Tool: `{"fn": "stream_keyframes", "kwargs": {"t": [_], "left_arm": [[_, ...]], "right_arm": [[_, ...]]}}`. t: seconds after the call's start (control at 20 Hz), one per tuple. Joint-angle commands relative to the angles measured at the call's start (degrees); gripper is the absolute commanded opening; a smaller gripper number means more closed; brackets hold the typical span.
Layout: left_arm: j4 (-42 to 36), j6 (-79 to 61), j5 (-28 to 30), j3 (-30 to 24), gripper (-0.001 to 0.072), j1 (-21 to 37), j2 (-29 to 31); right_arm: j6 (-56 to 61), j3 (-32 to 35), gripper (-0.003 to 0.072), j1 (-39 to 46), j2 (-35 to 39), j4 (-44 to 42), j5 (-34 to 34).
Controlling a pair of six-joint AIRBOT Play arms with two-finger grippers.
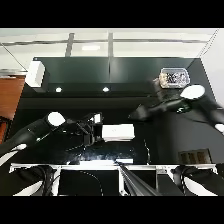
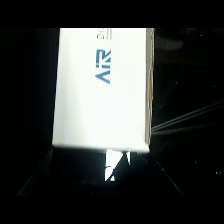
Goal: Fold the box and place the chain.
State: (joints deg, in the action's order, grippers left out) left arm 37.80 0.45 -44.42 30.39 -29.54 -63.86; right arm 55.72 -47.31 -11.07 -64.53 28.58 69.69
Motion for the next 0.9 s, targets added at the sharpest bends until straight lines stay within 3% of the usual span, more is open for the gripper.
{"fn": "stream_keyframes", "kwargs": {"t": [0.0, 0.1, 0.2, 0.35, 0.5, 0.65, 0.85], "left_arm": [[11.37, 14.25, -2.36, 0.15, 0.0711, 0.00, 7.06], [8.20, 14.64, -2.03, 2.49, 0.0710, -0.98, 8.07], [3.78, 16.39, -1.95, 7.65, 0.0707, -3.10, 5.35], [2.19, 16.39, -0.68, 15.78, 0.0707, -6.64, -3.61], [2.19, 17.11, -4.70, 22.36, 0.0707, -7.50, -12.28], [2.21, 17.84, -8.61, 23.69, 0.0707, -7.56, -16.83], [5.57, 18.56, -10.27, 23.67, 0.0707, -9.44, -17.40]], "right_arm": [[3.72, -0.76, 0.0008, 8.48, 8.41, 6.93, 3.45], [3.89, -0.74, 0.0009, 11.19, 9.25, 9.07, 3.26], [3.89, -0.74, 0.0009, 11.37, 9.14, 9.20, -0.57], [3.93, -0.72, 0.0011, 11.08, 9.14, 8.98, -4.59], [3.93, -0.74, 0.0011, 11.08, 9.11, 9.14, -3.39], [3.93, -0.74, 0.0011, 11.08, 9.11, 9.62, -2.89], [3.93, -0.74, 0.0011, 11.08, 9.11, 9.62, -3.28]]}}
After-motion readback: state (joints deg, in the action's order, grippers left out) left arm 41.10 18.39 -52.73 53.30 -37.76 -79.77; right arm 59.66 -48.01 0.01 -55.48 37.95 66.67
